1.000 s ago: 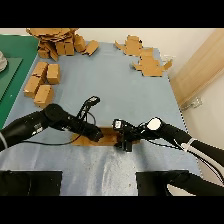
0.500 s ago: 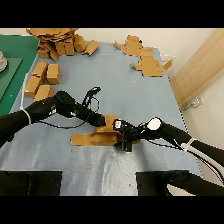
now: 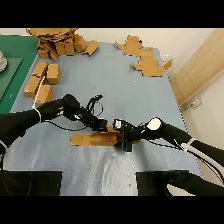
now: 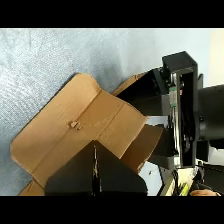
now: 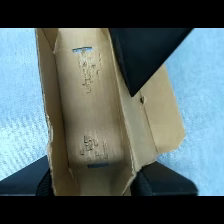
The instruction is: Fold the box.
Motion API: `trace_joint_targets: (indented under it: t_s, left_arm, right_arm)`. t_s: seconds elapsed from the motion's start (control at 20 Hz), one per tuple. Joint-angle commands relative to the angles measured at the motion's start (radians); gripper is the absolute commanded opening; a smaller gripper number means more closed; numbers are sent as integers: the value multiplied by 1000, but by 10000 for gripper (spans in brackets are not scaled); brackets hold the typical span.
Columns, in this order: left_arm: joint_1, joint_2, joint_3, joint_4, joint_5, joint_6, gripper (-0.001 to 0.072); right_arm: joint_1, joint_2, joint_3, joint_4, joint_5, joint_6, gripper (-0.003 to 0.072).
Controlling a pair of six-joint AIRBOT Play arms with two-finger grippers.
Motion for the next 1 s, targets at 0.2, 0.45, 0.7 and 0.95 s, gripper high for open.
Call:
trace_joint_targets:
  t_s: [0.2, 0.45, 0.7, 0.95]
  left_arm:
    - [40, -7, 91, -69, -106, 200, 11]
    - [141, 34, 100, -192, -298, 468, 10]
    - [259, 131, 69, -151, -277, 616, 8]
    - [297, 369, -158, 87, 58, 821, 8]
  right_arm:
    - [0, 0, 0, 0, -7, -1, 422]
    - [0, 0, 0, 0, -7, -2, 422]
    - [0, 0, 0, 0, -6, -2, 422]
    - [0, 0, 0, 0, -4, -2, 421]
